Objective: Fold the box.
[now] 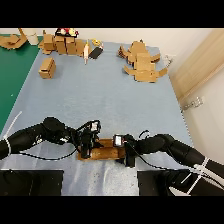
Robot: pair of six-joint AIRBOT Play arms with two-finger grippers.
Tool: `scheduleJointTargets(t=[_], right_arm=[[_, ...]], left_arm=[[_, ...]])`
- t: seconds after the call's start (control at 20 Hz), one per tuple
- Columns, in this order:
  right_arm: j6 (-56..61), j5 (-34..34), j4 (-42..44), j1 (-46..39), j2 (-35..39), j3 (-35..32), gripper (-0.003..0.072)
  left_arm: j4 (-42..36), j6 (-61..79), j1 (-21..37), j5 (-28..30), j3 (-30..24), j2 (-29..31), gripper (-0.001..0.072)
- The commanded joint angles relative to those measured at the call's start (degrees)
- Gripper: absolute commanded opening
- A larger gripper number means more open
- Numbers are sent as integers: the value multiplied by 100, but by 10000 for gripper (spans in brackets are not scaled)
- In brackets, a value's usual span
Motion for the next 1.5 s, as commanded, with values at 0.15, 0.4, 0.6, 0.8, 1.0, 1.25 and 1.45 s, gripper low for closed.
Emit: scheduleJointTargets(t=[0.15, 0.4, 0.6, 0.8, 1.0, 1.25, 1.45], right_arm=[[-4, 118, 4, 4, -35, 2, 703], [-2, 111, 9, 11, -83, 2, 604], [-2, 76, 4, 11, -81, 2, 544], [-2, 57, 2, 11, -81, 2, 435], [-2, 59, 2, 11, -79, 2, 435], [-2, 55, 2, 11, -74, 4, 435], [-4, 55, 7, 11, -72, 4, 435]], left_arm=[[2, 2, -2, 2, -4, 2, 12], [2, 2, -2, 2, -4, 2, 12], [2, 2, -2, 2, -4, 2, 12], [2, 2, -2, 2, -4, 2, 12], [2, 2, -2, 2, -4, 2, 12], [2, 2, -2, 2, -4, 2, 12], [2, 2, -2, 2, -4, 2, 12]])
